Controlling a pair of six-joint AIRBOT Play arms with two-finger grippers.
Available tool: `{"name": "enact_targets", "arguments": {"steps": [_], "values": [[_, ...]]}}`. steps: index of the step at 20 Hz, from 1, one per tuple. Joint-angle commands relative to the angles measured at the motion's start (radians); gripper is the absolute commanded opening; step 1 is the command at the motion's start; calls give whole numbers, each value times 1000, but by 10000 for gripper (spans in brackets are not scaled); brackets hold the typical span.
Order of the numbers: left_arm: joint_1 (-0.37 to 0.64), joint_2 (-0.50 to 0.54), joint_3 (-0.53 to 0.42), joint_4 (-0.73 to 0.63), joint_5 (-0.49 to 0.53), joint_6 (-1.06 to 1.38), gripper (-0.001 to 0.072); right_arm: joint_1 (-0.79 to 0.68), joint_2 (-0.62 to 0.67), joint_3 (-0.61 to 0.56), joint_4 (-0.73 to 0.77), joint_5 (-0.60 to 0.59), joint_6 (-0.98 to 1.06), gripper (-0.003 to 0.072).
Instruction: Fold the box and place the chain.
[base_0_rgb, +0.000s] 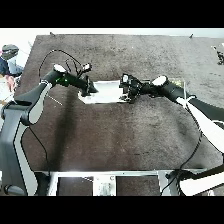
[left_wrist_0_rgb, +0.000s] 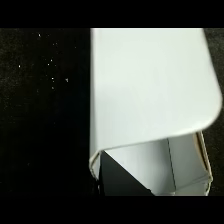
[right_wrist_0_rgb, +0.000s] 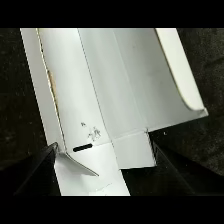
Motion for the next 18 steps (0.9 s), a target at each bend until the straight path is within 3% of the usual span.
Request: {"name": "enact_targets", "arguments": {"steps": [1, 3, 11, 18], "values": [[-1, 0, 0, 0, 0, 0, 12, -26, -41, 51, -7, 87, 11, 680], [-1, 0, 0, 0, 0, 0, 11, -29, -72, 95, -5, 134, 32, 680], [-1, 0, 0, -3, 0, 0, 12, -32, -92, 126, -8, 137, 26, 702], [-1, 0, 0, -3, 1, 0, 11, -34, -211, 271, -16, 288, 72, 701]]}}
